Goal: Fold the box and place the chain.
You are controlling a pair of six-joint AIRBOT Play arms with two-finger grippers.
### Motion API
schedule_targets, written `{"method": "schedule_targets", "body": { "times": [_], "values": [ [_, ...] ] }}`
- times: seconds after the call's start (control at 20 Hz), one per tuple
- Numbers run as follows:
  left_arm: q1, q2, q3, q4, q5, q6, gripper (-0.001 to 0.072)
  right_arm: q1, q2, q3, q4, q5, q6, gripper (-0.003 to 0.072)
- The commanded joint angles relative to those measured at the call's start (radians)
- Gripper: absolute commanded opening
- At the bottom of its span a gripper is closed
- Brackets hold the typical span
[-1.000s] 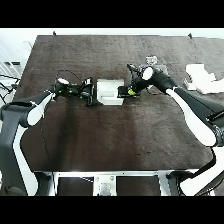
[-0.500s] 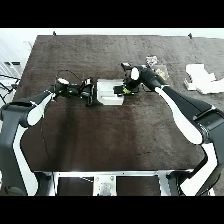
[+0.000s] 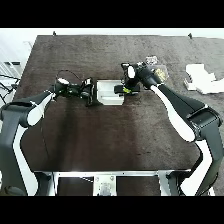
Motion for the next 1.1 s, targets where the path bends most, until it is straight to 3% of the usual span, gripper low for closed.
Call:
{"method": "schedule_targets", "body": {
  "times": [0.0, 0.6, 1.05],
  "values": [
    [0.000, 0.000, 0.001, 0.000, 0.000, 0.000, 0.0297, 0.005, -0.004, 0.013, -0.010, 0.018, 0.025, 0.0391],
    [0.000, 0.000, 0.001, 0.000, 0.000, 0.000, 0.0297, 0.025, -0.070, 0.099, -0.052, 0.128, 0.073, 0.0387],
    [0.000, 0.000, 0.001, 0.000, 0.000, 0.000, 0.0298, 0.031, -0.076, 0.105, -0.039, 0.141, 0.134, 0.0248]
  ]
}}
